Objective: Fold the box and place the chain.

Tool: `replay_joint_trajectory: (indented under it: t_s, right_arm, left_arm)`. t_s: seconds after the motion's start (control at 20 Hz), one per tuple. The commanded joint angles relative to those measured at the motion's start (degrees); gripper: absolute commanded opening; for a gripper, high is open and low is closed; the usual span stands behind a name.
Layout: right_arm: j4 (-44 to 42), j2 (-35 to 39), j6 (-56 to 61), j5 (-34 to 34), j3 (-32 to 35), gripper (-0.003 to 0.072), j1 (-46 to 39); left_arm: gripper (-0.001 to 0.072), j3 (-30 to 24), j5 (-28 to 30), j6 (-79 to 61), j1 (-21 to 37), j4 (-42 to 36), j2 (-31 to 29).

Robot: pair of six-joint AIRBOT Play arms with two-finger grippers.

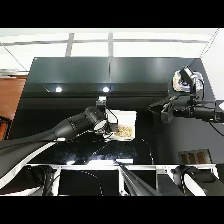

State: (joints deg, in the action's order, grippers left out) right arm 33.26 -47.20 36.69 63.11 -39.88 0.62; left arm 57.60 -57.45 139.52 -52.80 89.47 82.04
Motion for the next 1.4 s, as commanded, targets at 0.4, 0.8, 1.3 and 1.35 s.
replay_joint_trajectory:
  t_s: [0.4, 0.8, 1.3, 1.35]
  right_arm:
    - [1.81, 0.04, 0.0, 2.25, -0.15, 0.0274, -0.66]
    - [3.04, 0.04, 0.68, 2.27, -0.15, 0.0274, -0.63]
    - [3.02, 0.04, 0.87, 2.27, -0.11, 0.0274, -0.63]
    - [3.02, 0.04, 0.9, 2.27, -0.11, 0.0274, -0.63]
  left_arm:
    - [0.0574, 0.57, -16.35, -19.87, 1.92, 11.43, -18.67]
    - [0.0575, -20.94, 2.75, -59.6, 39.95, -27.34, -29.03]
    - [0.0713, -29.44, 6.36, -140.02, 32.54, -48.63, -25.05]
    - [0.0708, -29.11, 6.29, -141.57, 31.39, -46.16, -23.69]
